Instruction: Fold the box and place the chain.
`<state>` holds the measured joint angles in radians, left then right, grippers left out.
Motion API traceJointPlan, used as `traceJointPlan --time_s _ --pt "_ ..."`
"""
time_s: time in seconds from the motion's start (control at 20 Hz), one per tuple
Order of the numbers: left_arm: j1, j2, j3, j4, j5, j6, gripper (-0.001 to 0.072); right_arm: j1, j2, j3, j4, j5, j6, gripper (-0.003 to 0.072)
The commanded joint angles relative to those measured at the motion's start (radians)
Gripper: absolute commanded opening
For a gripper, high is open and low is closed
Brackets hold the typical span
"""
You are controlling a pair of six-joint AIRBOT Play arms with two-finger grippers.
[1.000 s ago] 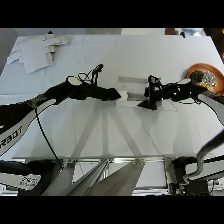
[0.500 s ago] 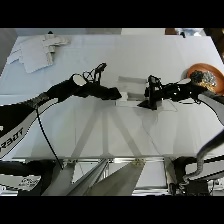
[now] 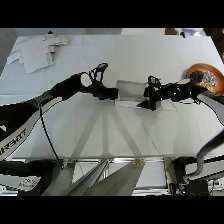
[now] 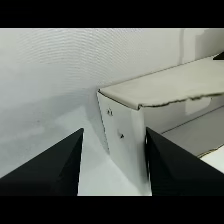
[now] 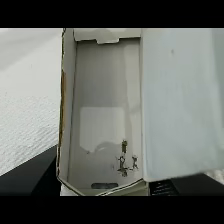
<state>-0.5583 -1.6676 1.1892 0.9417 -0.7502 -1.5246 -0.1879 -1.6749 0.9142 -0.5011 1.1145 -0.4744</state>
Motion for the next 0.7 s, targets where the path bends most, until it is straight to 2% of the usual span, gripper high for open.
traceJointPlan --time_s 0.0,0.2,0.3,0.4,0.5,0.65 --pt "-0.021 0.002 0.006 -0.006 0.015 -0.051 0.0412 0.0 0.0 0.0 0.001 -0.003 0.002 0.0445" --pt "-0.026 0.0 0.038 0.042 -0.044 -0.079 0.0384 0.0 0.0 0.0 0.001 -0.003 0.002 0.0445" --pt "-0.029 -0.007 0.106 0.154 -0.105 -0.158 0.0384 0.0 0.0 0.0 0.001 -0.003 0.002 0.0445" --pt "-0.029 -0.036 0.192 0.255 -0.221 -0.224 0.0384 0.0 0.0 0.0 0.001 -0.003 0.002 0.0445" --pt "-0.036 -0.083 0.272 0.296 -0.32 -0.249 0.0384 0.0 0.0 0.0 0.001 -0.003 0.002 0.0445" --pt "-0.056 -0.151 0.362 0.332 -0.388 -0.319 0.0384 0.0 0.0 0.0 0.001 -0.003 0.002 0.0445"
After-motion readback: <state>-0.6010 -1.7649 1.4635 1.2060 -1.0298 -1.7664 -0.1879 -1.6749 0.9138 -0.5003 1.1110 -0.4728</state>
